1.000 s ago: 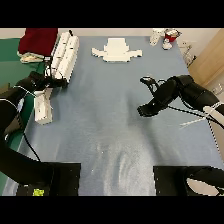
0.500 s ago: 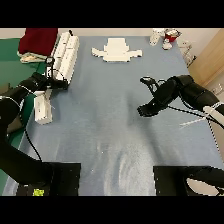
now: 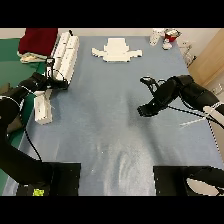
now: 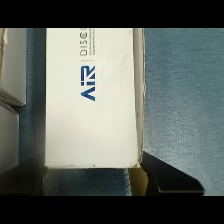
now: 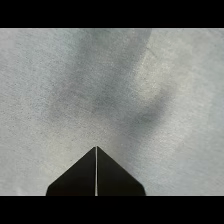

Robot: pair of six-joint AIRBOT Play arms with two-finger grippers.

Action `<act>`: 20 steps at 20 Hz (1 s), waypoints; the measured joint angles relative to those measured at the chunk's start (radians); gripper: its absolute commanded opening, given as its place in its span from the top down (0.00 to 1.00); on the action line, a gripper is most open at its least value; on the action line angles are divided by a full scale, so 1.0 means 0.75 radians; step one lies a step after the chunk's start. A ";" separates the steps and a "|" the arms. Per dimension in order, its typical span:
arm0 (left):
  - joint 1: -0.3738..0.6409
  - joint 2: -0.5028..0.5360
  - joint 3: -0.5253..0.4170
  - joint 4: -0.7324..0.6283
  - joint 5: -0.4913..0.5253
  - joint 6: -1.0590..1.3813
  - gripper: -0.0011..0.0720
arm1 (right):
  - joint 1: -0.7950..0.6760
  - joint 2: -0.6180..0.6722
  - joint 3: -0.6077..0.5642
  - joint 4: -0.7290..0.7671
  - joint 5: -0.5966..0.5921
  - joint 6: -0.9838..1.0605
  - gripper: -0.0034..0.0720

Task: Fold the box.

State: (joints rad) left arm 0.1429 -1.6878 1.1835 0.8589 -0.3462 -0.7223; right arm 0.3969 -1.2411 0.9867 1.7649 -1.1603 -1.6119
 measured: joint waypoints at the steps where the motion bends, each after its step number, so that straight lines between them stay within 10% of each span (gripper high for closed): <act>1: 0.000 0.000 0.000 -0.002 0.000 0.000 0.21 | 0.001 0.001 0.000 0.000 0.000 0.001 0.95; 2: 0.000 0.000 0.000 -0.004 -0.001 0.000 0.04 | 0.001 0.000 0.000 0.000 0.000 0.000 0.95; 20: 0.002 0.191 0.000 -0.005 -0.087 -0.005 0.04 | 0.001 0.000 0.000 0.000 -0.001 0.000 0.95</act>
